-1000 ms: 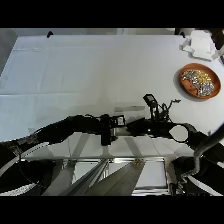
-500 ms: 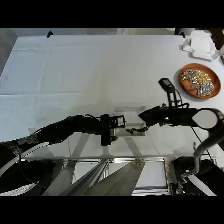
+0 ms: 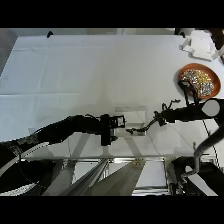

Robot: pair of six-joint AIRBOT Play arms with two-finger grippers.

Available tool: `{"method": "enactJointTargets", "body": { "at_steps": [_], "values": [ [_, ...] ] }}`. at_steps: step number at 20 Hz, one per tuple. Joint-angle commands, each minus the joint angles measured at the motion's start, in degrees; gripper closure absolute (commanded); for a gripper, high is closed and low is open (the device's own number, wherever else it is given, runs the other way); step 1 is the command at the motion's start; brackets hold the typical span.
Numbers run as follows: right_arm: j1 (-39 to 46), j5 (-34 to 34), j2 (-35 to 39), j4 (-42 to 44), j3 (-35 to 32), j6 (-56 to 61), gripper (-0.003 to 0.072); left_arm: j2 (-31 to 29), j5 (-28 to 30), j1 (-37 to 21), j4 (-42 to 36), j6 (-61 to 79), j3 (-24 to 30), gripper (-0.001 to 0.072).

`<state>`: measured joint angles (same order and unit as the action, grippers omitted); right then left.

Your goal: Fold the box and place the chain.

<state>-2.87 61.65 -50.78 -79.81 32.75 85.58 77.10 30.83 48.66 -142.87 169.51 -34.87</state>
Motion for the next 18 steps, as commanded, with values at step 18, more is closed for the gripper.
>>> {"method": "enactJointTargets", "body": {
  "at_steps": [18],
  "values": [
    [0.68,-10.12,-12.37,6.34,0.07,2.89,0.028,-0.04,0.0,0.0,0.0,0.0,0.02,0.0396]
  ]
}}
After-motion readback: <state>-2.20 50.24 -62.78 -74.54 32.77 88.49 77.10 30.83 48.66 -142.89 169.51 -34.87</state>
